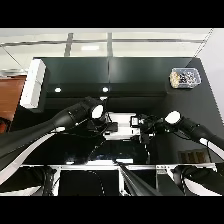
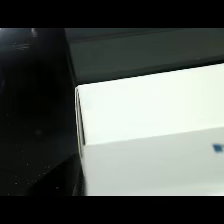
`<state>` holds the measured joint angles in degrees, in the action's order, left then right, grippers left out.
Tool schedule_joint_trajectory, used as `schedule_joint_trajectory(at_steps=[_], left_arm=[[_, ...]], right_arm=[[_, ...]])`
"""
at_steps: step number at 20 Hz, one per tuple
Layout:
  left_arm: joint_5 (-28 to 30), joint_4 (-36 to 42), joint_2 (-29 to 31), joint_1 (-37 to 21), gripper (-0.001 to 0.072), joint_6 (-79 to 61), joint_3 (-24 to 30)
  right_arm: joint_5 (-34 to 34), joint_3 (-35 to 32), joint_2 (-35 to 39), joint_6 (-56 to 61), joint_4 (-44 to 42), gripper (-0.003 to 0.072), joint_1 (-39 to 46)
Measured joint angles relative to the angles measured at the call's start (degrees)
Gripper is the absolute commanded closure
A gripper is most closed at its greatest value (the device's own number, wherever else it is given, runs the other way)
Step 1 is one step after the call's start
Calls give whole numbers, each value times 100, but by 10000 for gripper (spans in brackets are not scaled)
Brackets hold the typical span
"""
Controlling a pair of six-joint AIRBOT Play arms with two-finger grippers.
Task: Fold the box and place the chain.
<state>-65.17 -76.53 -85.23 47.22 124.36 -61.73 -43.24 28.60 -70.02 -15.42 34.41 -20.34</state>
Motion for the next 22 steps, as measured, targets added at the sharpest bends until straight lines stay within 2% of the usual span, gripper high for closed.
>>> schedule_joint_trajectory(at_steps=[7, 14, 15, 16, 17, 22], left_arm=[[-39, -678, -149, 262, 484, 560, -208], [46, -850, -247, 339, 484, 955, -234], [52, -848, -262, 343, 521, 981, -234], [52, -848, -278, 356, 628, 1027, -234], [17, -861, -284, 365, 683, 1071, -234], [26, -852, -306, 398, 680, 1204, -240]], right_arm=[[0, 0, 0, -2, 4, 488, 0], [0, 0, 0, -4, 9, 487, 0], [0, 0, 0, -7, 9, 487, 0], [0, 0, 0, -7, 9, 487, 0], [-2, 0, 0, -11, 17, 487, 0], [-2, 0, 2, 0, 9, 487, 0]])
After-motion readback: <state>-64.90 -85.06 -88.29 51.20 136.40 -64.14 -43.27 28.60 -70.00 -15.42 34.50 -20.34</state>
